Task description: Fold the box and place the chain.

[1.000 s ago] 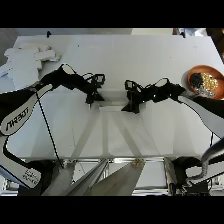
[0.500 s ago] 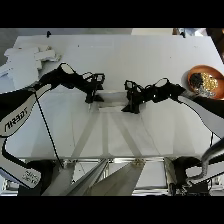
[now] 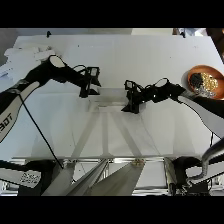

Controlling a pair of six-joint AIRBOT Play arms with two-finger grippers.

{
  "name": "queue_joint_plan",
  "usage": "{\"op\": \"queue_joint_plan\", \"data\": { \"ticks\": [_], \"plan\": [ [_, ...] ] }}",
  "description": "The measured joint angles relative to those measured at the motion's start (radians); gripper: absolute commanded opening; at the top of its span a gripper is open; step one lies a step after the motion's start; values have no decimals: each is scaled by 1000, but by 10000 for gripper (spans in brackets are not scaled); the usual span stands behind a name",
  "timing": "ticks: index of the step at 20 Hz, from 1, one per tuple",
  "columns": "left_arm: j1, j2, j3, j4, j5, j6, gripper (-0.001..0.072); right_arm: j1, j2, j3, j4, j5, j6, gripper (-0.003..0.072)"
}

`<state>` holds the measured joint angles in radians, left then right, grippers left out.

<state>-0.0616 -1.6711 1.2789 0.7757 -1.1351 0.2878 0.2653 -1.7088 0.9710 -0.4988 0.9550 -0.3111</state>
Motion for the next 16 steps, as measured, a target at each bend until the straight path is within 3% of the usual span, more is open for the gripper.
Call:
{"op": "queue_joint_plan", "data": {
  "ticks": [2,3,4,5,9,16],
  "plan": [
    [43,30,0,4,-54,-2,451,0,0,0,-1,0,-1,435],
    [68,47,0,-6,-95,-3,329,0,0,0,-1,0,-1,435],
    [95,63,0,-27,-145,-7,94,0,0,0,-1,0,-1,435],
    [120,77,-4,-52,-198,-14,14,0,0,0,0,0,-1,435],
    [167,139,-55,-137,-358,-22,11,0,0,0,0,0,-1,435],
    [39,178,-151,-183,-363,-38,11,0,0,0,0,-1,-1,435]
  ]
}}
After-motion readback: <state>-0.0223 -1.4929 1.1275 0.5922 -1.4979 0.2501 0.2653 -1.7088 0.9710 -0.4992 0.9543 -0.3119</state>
